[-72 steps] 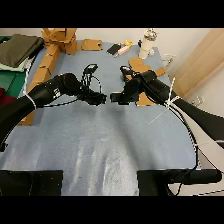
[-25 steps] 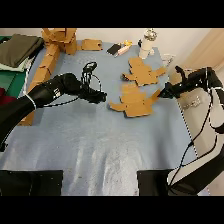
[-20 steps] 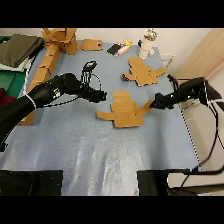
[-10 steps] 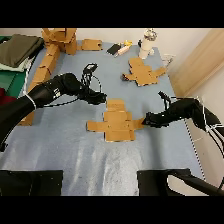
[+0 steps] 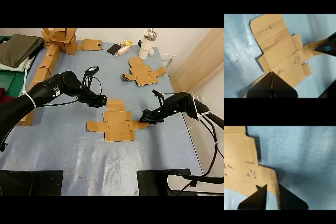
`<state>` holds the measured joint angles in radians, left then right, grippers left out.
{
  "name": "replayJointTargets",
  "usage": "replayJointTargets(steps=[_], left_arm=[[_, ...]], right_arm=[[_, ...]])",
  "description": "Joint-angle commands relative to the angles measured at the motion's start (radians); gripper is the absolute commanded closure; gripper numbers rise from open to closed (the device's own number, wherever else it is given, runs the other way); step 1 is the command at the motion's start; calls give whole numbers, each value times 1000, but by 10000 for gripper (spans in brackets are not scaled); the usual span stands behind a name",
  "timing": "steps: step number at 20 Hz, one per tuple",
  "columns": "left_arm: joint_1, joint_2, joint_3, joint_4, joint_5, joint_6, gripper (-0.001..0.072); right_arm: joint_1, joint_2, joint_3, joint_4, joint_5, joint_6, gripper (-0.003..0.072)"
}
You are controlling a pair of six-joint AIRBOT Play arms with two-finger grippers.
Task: Fold the box.
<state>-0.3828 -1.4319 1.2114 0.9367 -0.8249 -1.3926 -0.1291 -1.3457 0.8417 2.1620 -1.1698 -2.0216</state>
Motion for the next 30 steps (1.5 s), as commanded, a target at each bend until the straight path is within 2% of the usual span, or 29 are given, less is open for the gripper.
replayJointTargets(steps=[1, 2, 3, 4, 6, 7, 10, 16, 19, 23, 28, 30], left_arm=[[8, 0, 20, -56, -47, 29, 504], [12, 0, 22, -84, -58, 41, 203], [17, 0, 22, -106, -66, 44, 228], [24, 0, 22, -111, -72, 43, 227], [39, 0, 22, -119, -98, 43, 227], [49, 0, 22, -128, -114, 43, 226], [101, 0, 21, -131, -173, 59, 226], [253, 0, -5, -132, -318, 100, 226], [326, 0, -77, -179, -347, 145, 225], [400, -1, -188, -210, -323, 182, 226], [470, -11, -237, -229, -309, 240, 226], [469, -51, -242, -302, -325, 307, 226]], right_arm=[[1, -54, 11, 35, -49, -62, 465], [1, -59, 11, 45, -51, -68, 465], [1, -62, 11, 58, -56, -82, 466], [1, -64, 11, 65, -66, -94, 531], [13, -64, 11, 68, -77, -116, 551], [21, -64, 11, 83, -78, -138, 677], [73, -64, -6, 188, -78, -230, 682], [168, -43, -135, 466, -73, -484, 683], [184, -3, -195, 489, -67, -521, 682], [193, 77, -259, 490, -4, -537, 683], [194, 105, -268, 490, 0, -538, 683], [194, 105, -268, 490, -2, -538, 683]])
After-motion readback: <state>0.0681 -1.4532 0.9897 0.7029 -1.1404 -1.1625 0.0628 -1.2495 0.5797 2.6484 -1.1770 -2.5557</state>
